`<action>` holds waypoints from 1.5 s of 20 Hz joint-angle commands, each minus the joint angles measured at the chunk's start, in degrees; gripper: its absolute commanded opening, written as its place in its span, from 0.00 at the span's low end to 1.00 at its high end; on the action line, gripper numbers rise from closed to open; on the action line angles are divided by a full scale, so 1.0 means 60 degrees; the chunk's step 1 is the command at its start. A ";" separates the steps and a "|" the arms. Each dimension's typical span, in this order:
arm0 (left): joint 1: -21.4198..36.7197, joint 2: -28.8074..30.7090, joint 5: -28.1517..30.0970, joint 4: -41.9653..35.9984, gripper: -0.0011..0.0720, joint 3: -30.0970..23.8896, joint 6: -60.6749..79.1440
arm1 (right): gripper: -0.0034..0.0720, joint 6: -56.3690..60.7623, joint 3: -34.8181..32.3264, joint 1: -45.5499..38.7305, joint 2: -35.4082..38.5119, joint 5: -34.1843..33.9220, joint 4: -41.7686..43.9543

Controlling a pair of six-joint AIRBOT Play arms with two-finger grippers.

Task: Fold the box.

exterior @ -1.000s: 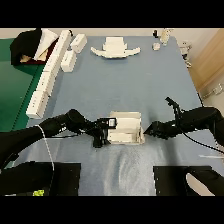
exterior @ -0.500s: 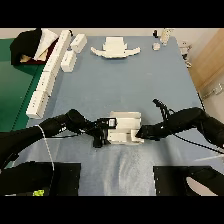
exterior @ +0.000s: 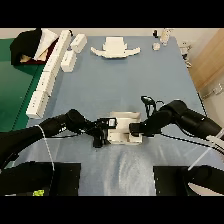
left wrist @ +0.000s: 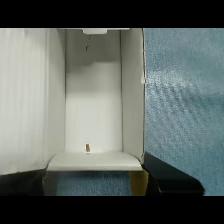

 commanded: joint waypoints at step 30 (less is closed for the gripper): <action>0.0004 0.0004 0.0004 -0.0004 0.62 0.0007 0.0007 | 0.40 0.4677 0.1723 0.1971 -0.2408 -0.2164 -0.2929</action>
